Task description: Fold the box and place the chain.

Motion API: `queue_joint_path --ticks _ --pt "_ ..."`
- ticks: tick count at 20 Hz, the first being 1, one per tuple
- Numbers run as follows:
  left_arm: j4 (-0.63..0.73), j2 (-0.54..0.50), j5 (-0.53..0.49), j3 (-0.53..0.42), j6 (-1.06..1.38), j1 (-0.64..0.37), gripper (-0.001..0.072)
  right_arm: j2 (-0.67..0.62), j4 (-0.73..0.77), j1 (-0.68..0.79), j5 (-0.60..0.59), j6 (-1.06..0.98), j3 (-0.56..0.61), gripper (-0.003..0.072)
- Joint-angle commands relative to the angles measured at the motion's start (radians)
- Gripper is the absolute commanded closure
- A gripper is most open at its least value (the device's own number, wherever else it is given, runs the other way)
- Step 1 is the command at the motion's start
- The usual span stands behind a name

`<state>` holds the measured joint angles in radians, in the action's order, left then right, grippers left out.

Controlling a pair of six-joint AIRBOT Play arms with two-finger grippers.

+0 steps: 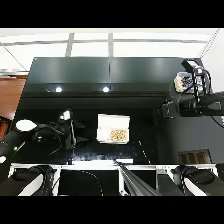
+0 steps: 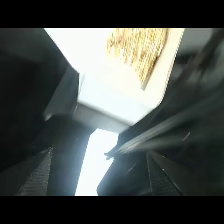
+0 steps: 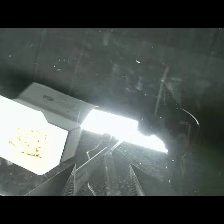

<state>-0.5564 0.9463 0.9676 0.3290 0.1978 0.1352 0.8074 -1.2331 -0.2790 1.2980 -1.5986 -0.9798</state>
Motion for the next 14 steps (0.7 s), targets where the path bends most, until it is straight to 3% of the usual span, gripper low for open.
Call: queue_joint_path --ticks 1,5,14 --pt "-0.055 0.114 -0.087 0.062 0.175 0.127 -0.0003 0.000 -0.002 0.001 0.000 -0.022 0.000 0.0272" --pt "-0.064 0.254 -0.075 0.147 0.125 0.232 -0.0003 0.000 -0.002 0.001 0.000 -0.030 0.000 0.0272" --pt "0.004 0.265 -0.062 0.156 0.109 0.187 -0.0003 0.000 -0.003 0.001 -0.001 -0.033 0.000 0.0272"
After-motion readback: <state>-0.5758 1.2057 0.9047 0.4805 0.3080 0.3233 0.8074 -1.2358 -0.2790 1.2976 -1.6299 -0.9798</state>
